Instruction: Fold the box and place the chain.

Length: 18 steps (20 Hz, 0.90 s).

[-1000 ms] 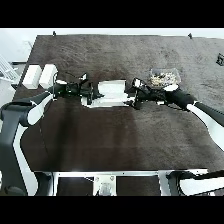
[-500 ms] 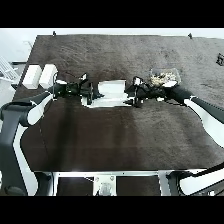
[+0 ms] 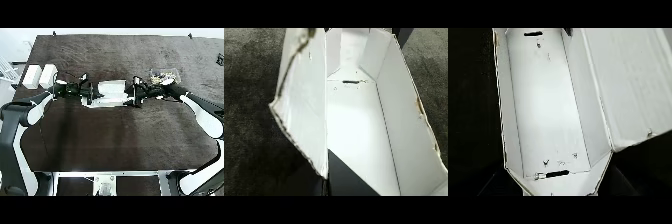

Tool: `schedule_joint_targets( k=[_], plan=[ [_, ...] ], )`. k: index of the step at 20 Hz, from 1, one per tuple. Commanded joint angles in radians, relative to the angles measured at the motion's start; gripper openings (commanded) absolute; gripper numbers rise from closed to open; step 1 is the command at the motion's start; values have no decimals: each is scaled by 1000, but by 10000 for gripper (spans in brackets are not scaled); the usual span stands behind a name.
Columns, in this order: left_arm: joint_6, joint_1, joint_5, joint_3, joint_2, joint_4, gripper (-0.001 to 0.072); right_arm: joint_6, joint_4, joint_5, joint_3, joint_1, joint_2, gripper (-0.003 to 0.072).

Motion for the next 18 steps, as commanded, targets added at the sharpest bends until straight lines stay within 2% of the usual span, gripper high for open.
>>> schedule_joint_targets(
  k=[1,18],
  plan=[
    [0,0,0,1,0,0,21,-19,-2,54,24,0,-28,685],
    [0,0,0,1,0,0,21,-57,10,161,153,26,-143,686]
  ],
)
